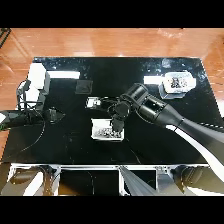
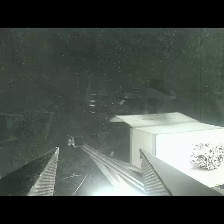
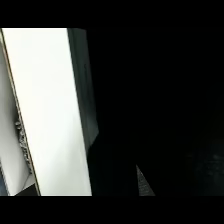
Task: Fold the box and place the chain.
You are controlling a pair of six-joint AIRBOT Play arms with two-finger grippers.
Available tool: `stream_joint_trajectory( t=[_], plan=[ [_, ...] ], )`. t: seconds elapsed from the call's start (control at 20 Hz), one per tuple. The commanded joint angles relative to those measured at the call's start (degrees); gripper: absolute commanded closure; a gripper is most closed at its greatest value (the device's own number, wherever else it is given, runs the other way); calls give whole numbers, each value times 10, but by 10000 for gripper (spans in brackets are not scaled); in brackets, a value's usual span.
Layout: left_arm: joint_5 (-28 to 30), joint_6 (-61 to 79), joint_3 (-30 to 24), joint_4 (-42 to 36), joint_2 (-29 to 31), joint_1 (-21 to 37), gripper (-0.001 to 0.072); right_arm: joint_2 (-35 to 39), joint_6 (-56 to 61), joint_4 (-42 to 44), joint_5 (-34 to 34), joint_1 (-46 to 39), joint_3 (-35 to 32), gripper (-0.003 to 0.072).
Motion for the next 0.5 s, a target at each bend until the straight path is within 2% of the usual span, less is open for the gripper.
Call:
stream_joint_trajectory(
  t=[0.0,0.05,0.1,0.3,0.45],
  plan=[
    [2,0,0,0,0,1,97,10,16,-8,-3,0,5,221],
    [1,0,0,0,0,1,97,16,27,-1,-14,0,12,46],
    [1,0,0,0,0,1,97,19,38,9,-32,0,23,-24],
    [-3,0,0,0,0,1,97,20,80,41,-127,-1,111,-23],
    [-5,0,0,0,0,0,97,20,82,42,-105,-26,148,-22]
  ],
)
